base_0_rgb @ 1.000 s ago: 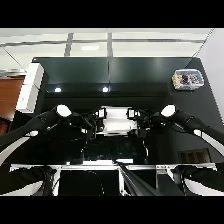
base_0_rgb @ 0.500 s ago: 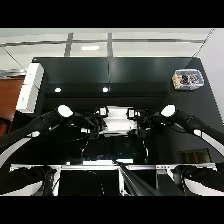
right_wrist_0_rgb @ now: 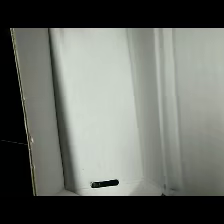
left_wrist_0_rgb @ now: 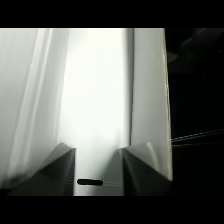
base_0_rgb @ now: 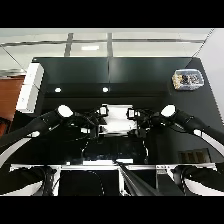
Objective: Fold the box and place the chain.
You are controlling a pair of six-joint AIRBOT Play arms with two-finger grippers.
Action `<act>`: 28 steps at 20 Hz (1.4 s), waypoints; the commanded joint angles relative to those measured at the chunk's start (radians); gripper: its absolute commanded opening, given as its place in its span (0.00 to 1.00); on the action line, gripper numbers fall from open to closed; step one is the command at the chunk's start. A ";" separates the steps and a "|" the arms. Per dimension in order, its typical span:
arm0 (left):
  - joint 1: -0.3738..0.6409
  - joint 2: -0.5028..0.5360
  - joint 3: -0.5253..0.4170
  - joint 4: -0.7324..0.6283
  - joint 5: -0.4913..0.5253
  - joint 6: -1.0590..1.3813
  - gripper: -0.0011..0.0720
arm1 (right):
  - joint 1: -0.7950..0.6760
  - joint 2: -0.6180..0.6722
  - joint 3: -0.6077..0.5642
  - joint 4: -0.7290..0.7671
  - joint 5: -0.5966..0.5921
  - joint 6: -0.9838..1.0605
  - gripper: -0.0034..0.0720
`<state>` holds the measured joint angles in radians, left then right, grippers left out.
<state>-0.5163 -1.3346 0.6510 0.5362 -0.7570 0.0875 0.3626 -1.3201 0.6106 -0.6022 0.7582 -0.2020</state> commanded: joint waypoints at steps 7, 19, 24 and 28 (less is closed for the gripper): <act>0.099 0.252 0.076 0.718 -0.142 -0.873 0.05 | 0.001 -0.001 0.000 0.000 0.000 0.000 0.38; 0.784 0.210 -0.218 0.110 -0.433 -1.255 0.05 | 0.001 -0.001 0.000 0.000 0.000 0.000 0.38; 0.671 0.050 -0.216 0.019 -0.351 -1.182 0.05 | 0.001 -0.001 0.000 0.000 0.000 0.000 0.38; 0.530 -0.077 -0.138 -0.022 -0.352 -1.122 0.05 | 0.001 -0.001 0.000 0.000 0.000 0.000 0.38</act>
<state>0.0914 -1.3293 0.4751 0.5720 -1.1149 -1.0801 0.3626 -1.3205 0.6106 -0.6029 0.7578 -0.2028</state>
